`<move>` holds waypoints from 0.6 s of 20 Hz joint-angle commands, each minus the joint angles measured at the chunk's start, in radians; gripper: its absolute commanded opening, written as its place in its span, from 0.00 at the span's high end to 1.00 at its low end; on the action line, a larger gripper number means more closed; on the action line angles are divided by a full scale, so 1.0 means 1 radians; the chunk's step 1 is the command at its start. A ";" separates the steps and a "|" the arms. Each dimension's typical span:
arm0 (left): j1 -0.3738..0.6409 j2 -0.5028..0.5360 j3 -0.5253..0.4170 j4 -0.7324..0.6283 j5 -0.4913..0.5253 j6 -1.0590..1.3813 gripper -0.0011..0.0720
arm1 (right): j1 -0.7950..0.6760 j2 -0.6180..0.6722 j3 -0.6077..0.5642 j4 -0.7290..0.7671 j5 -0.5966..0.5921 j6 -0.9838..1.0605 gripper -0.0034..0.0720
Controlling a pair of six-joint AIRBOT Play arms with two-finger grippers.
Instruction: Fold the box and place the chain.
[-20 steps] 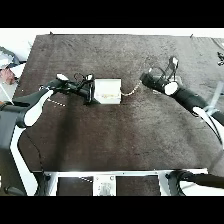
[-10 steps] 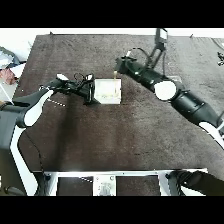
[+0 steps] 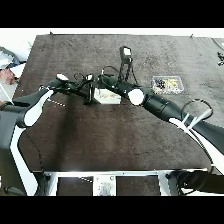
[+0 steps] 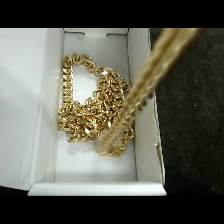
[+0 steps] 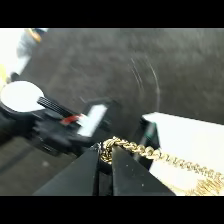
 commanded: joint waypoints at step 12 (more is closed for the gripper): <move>0.000 0.000 0.000 0.000 0.000 0.000 0.35 | -0.277 0.104 -0.225 -0.130 0.171 0.027 0.40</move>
